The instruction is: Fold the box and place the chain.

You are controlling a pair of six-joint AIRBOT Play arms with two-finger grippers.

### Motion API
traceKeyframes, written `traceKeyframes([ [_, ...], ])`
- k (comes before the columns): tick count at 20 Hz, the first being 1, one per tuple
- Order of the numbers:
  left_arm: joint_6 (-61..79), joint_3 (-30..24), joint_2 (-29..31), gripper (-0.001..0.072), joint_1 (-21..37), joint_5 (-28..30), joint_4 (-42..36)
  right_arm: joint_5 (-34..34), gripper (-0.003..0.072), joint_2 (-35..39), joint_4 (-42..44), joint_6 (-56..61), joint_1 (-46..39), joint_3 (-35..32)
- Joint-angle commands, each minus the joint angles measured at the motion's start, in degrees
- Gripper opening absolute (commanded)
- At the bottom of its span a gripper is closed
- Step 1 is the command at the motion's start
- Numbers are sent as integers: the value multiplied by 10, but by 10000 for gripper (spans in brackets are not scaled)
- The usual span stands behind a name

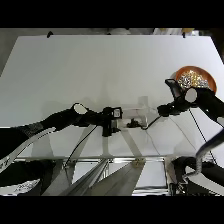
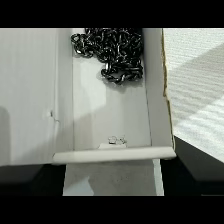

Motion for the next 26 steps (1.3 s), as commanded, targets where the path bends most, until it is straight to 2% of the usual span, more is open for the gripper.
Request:
traceKeyframes([
  [1, 0, 0, 0, 372, 0, 0, 0, -19, 253, -10, -17, 7, 0, 1],
  [6, 0, 0, 0, 372, 0, 0, 0, -13, 223, -30, -26, 16, 0, 1],
  [9, 0, 0, 0, 372, 0, 0, 0, -8, 59, -32, -26, 14, 0, 1],
  [10, 0, 0, 0, 372, 0, 0, 0, -4, 27, -31, -26, 13, 0, 1],
  [12, 0, 0, 0, 372, 0, 0, 0, 9, 18, -20, -26, 8, 0, 1],
  [16, 0, 0, 0, 372, 0, 0, 0, 52, 18, 74, -12, -2, 0, 1],
  [22, 0, 0, 0, 372, 0, 0, 0, 92, 17, 249, 94, -31, 43, 1],
  [26, 0, 0, 0, 372, 0, 0, 0, 80, 17, 284, 195, -31, 85, 1],
])
